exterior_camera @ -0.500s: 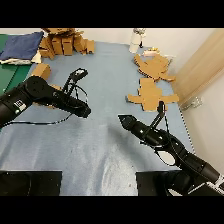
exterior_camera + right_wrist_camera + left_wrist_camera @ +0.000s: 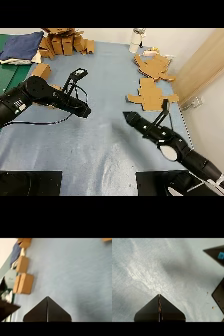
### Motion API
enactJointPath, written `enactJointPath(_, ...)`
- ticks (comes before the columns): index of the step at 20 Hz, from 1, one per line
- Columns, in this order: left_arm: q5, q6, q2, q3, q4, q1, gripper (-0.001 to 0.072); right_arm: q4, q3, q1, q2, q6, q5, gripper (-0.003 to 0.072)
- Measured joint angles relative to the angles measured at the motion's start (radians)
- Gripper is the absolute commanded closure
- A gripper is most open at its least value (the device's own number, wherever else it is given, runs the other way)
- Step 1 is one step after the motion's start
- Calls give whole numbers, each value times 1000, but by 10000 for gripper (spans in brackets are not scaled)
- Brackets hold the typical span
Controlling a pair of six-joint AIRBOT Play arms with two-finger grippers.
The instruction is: Fold the box.
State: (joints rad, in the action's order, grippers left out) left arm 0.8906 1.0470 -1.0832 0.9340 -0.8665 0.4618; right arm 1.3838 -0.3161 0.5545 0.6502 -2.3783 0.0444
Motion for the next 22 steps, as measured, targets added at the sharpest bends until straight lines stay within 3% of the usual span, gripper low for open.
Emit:
enactJointPath(3, 0, -1, 0, 0, 0, 0, 697, 30, -100, -269, 22, 58, 198, 438)
enactJointPath(4, -2, -1, 0, 0, 1, 0, 697, 30, -148, -381, 41, 122, 267, 434)
enactJointPath(5, -10, -1, 0, 0, 5, 0, 697, 14, -198, -484, 66, 199, 323, 383)
enactJointPath(6, -29, -2, 0, 0, 13, 0, 697, -15, -251, -589, 100, 288, 380, 236)
enactJointPath(9, -95, -2, 0, 0, 31, 0, 697, -174, -433, -888, 266, 595, 518, 219)
enactJointPath(13, -168, 0, 0, 0, 74, 0, 697, -463, -652, -1147, 570, 928, 639, 219)
enactJointPath(17, -204, 1, 0, 0, 99, 0, 697, -665, -836, -1239, 838, 1158, 711, 219)
enactJointPath(22, -223, 2, 0, 0, 154, 0, 697, -739, -1007, -1265, 1027, 1291, 769, 219)
